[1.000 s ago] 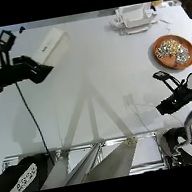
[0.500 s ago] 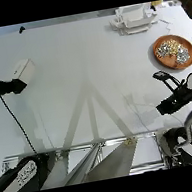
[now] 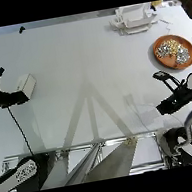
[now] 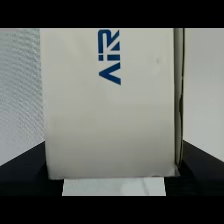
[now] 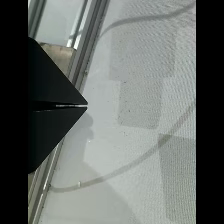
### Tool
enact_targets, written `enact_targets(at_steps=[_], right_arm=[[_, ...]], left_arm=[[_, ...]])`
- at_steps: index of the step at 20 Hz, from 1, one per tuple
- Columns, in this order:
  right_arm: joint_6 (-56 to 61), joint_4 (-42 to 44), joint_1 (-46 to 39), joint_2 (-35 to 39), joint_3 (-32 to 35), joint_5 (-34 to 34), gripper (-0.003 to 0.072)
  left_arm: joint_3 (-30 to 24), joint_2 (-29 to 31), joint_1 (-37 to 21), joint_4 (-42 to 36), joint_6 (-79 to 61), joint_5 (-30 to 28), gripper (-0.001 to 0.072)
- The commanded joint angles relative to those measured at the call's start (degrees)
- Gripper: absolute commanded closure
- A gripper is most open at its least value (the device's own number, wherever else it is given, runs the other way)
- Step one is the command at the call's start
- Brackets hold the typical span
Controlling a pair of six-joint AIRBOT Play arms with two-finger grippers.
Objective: Fold the box and place the chain.
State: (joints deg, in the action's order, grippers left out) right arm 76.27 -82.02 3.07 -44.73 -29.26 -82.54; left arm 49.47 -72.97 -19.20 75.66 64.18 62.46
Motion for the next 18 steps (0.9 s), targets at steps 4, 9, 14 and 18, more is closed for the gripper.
enact_targets(at_steps=[4, 9, 14, 18], right_arm=[[0.02, 0.02, -0.04, -0.04, -0.02, -0.02, 0.0662], [0.02, 0.02, -0.04, -0.04, -0.02, -0.02, 0.0662], [0.02, 0.02, -0.04, -0.04, -0.02, -0.02, 0.0662], [0.02, 0.00, -0.04, -0.04, -0.02, -0.02, 0.0662]], left_arm=[[-0.48, -0.26, -0.04, 1.75, 0.87, 3.02, 0.0007], [-0.48, 3.56, 0.02, 1.18, 0.90, 4.00, 0.0010], [-0.48, 15.32, 0.02, 0.35, 1.90, 4.37, 0.0013], [-0.48, 26.80, 0.02, -4.68, 1.88, 9.70, 0.0526]])
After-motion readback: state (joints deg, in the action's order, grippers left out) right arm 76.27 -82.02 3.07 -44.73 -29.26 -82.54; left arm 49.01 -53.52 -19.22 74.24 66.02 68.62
